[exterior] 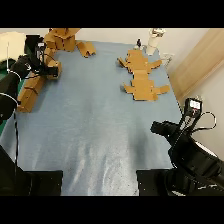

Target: Fold the box.

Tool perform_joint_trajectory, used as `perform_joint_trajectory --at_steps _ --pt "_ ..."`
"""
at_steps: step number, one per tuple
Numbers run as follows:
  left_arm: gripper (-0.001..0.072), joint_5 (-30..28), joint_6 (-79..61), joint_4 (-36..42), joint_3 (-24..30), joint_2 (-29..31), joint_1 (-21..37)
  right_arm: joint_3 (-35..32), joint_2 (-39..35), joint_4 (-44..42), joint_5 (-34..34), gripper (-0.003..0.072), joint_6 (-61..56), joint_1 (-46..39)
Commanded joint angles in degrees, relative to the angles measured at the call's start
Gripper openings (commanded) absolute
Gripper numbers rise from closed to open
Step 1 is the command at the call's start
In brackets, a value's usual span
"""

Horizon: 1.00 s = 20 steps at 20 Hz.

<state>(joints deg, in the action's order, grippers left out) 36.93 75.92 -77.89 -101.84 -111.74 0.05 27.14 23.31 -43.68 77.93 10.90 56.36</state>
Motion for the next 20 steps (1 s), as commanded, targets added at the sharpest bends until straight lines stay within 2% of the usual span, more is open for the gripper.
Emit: perform_joint_trajectory --at_steps 1,4,7,11,14,15,16,18,20 --pt "0.0696 0.46 -0.11 -0.42 -0.04 -0.04 0.02 0.0 -0.04 -0.02 -0.07 0.0003 -0.02 0.02" --pt "0.0696 2.29 -0.11 -0.44 -0.09 0.13 0.04 -0.02 -0.04 -0.04 -0.07 0.0003 -0.02 0.02" --pt "0.0697 7.37 -0.26 -0.98 -2.19 1.07 0.07 0.0 -0.04 -0.22 -0.07 0.0004 0.02 0.02" --pt "0.0697 19.52 -0.5 -5.09 -7.82 2.51 0.04 0.0 -0.04 -1.95 -0.57 0.0004 0.07 0.02" --pt "0.0692 30.08 0.46 -6.08 -12.37 3.72 0.04 0.0 -0.04 -3.98 -3.39 0.0003 1.9 0.02" --pt "0.0473 33.03 2.45 -5.88 -13.38 4.33 0.04 0.02 0.31 -4.15 -4.02 0.0003 2.21 0.0" --pt "0.0031 35.34 3.58 -5.79 -13.57 5.09 0.0 0.07 1.01 -4.22 -4.09 0.0003 2.21 -0.02" --pt "0.001 39.47 3.5 -5.01 -13.55 6.4 -0.59 0.07 3.54 -5.84 -5.09 0.0003 2.93 -1.16" --pt "0.0007 43.76 3.48 -5.03 -13.07 7.67 -2.51 0.79 7.65 -11.13 -9.53 0.0003 7.91 -5.7"
